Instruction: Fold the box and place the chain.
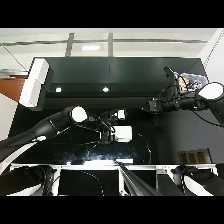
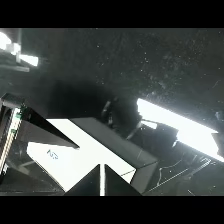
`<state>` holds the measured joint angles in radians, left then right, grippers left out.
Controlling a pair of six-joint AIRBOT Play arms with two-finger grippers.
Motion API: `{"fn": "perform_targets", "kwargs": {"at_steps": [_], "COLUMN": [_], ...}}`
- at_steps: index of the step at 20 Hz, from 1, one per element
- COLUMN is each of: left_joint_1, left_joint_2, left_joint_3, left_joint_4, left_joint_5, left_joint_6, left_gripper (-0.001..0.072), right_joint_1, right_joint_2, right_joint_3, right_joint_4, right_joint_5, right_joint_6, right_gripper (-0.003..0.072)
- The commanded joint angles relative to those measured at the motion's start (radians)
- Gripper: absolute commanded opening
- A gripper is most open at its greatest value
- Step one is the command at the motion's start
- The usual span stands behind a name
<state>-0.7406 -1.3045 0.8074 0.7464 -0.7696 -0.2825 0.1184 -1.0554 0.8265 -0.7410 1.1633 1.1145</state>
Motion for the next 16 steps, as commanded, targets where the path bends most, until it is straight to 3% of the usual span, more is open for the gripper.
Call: {"fn": "perform_targets", "kwargs": {"at_steps": [1,7,12,14,16], "left_joint_1": [-0.001,-0.009,-0.073,-0.069,-0.037], "left_joint_2": [-0.002,-0.026,-0.094,-0.080,-0.038], "left_joint_3": [0.001,0.001,0.001,0.002,0.002], "left_joint_4": [0.055,0.071,0.149,0.249,0.397], "left_joint_5": [-0.003,0.008,0.064,0.040,-0.025], "left_joint_6": [-0.063,-0.066,-0.071,-0.187,-0.371], "left_gripper": [0.0717,0.0718,0.0694,0.0367,0.0354], "right_joint_1": [0.000,0.000,0.000,0.000,-0.013], "right_joint_2": [0.000,0.000,0.000,0.000,0.002], "right_joint_3": [0.000,0.000,0.000,0.000,0.000], "right_joint_4": [-0.004,-0.005,-0.006,-0.005,-0.004], "right_joint_5": [0.000,-0.005,-0.019,-0.011,0.007], "right_joint_6": [0.000,0.000,0.000,0.000,0.000], "right_gripper": [0.0041,0.0041,0.0041,0.0041,0.0041]}}
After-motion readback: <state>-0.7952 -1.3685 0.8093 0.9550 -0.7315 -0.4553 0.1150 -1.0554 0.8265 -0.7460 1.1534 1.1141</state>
